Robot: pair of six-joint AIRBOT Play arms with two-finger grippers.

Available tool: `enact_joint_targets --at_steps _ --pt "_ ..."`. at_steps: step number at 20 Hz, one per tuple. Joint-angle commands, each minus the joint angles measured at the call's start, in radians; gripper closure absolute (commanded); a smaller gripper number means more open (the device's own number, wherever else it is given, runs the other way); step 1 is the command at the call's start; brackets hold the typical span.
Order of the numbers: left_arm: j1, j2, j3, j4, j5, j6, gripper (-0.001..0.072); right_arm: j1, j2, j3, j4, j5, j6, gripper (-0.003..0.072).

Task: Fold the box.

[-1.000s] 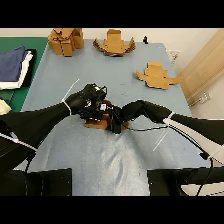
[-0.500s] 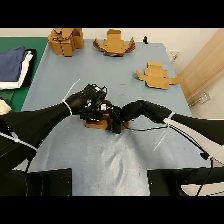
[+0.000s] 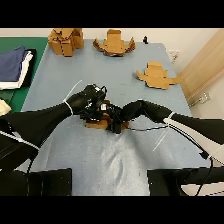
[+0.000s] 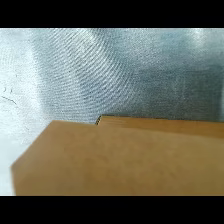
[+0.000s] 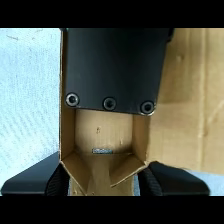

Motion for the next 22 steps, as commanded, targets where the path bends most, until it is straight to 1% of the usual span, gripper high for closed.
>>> enact_joint_targets --at_steps 1,6,11,14,15,16,17,22 --pt "0.000 -0.013 -0.003 -0.021 0.025 0.004 0.0695 0.001 0.001 0.001 -0.002 0.002 -0.003 0.0276" --pt "0.000 0.002 -0.003 -0.034 0.035 0.032 0.0691 0.001 0.001 0.001 -0.002 0.003 -0.003 0.0276" --pt "0.000 0.060 -0.003 -0.033 0.062 0.037 0.0690 0.001 0.001 0.001 -0.002 0.002 -0.003 0.0276" --pt "0.003 0.069 -0.003 -0.050 0.060 0.061 0.0688 0.001 0.001 0.001 -0.003 0.002 -0.003 0.0276" --pt "0.005 0.070 -0.003 -0.058 0.060 0.062 0.0678 0.001 0.001 0.001 -0.009 0.002 -0.003 0.0276" --pt "0.006 0.071 -0.003 -0.061 0.060 0.063 0.0523 0.001 0.001 0.001 -0.013 0.002 -0.003 0.0276" --pt "0.006 0.071 -0.003 -0.061 0.060 0.065 0.0509 0.001 0.001 0.001 -0.014 0.002 -0.003 0.0276" --pt "0.012 0.090 -0.003 -0.060 0.059 0.080 0.0509 0.001 0.001 0.001 -0.017 0.001 -0.003 0.0276"
